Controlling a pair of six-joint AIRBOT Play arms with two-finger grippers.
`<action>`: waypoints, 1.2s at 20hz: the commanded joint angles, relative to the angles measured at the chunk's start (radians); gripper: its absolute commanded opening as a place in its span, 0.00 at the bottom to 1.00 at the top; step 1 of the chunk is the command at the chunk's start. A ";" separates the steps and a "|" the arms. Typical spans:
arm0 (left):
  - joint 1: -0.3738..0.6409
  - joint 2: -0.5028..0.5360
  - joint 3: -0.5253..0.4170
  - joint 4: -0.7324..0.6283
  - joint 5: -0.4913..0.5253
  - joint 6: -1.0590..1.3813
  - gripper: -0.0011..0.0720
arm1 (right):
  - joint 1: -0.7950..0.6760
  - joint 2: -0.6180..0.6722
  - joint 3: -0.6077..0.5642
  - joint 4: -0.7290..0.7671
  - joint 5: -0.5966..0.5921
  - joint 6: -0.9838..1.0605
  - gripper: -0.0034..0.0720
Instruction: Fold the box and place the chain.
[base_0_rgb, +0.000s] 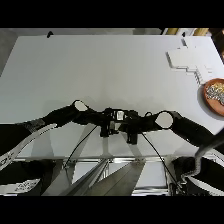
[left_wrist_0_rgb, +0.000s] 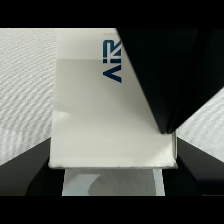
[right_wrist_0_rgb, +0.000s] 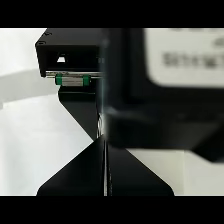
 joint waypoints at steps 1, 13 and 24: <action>0.000 0.000 0.000 -0.002 0.000 -0.003 0.55 | 0.002 -0.002 -0.001 -0.028 0.011 0.005 0.07; 0.000 0.000 0.000 -0.002 0.000 -0.003 0.55 | 0.002 -0.017 -0.005 -0.071 0.030 0.057 0.07; 0.000 0.000 0.000 -0.002 0.000 -0.003 0.55 | 0.000 0.132 -0.004 -0.068 0.006 0.056 0.07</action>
